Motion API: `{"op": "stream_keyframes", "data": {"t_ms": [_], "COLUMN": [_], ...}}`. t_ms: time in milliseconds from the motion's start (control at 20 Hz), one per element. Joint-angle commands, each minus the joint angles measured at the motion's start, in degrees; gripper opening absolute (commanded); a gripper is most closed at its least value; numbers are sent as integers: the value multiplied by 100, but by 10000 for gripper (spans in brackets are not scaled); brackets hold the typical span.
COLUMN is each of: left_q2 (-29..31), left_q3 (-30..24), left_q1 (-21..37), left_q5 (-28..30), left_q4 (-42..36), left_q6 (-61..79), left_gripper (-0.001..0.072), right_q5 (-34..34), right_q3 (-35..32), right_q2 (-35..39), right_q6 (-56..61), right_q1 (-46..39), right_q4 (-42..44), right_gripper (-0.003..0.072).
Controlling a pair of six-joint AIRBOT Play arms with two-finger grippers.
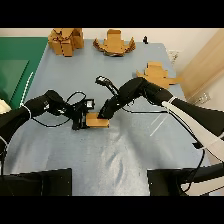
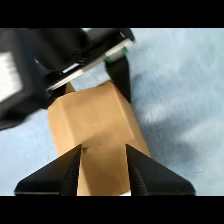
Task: Fold the box.
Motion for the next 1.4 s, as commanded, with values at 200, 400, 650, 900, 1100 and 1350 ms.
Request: {"op": "stream_keyframes", "data": {"t_ms": [200, 400, 650, 900, 1100, 1350], "left_q2": [4, 4, 4, 4, 4, 4], "left_q3": [2, 2, 2, 2, 2, 2], "left_q1": [4, 4, 4, 4, 2, 2], "left_q5": [-22, -26, -26, -24, -28, -26], "left_q4": [-2, -2, -2, -2, -2, -2], "left_q6": [0, 0, 0, 0, 0, 0], "left_gripper": [179, 179, 179, 179, 179, 179], "right_q5": [-44, 151, 310, -37, 151, 402], "right_q3": [-35, -42, -39, -42, -63, -61], "right_q2": [452, 334, 326, 321, 251, 101], "right_q6": [-990, -990, -990, -981, -903, -826], "right_q1": [229, 358, 400, 417, 439, 498], "right_q4": [-739, -820, -879, -625, -713, -953], "right_gripper": [500, 485, 325, 454, 454, 308]}}
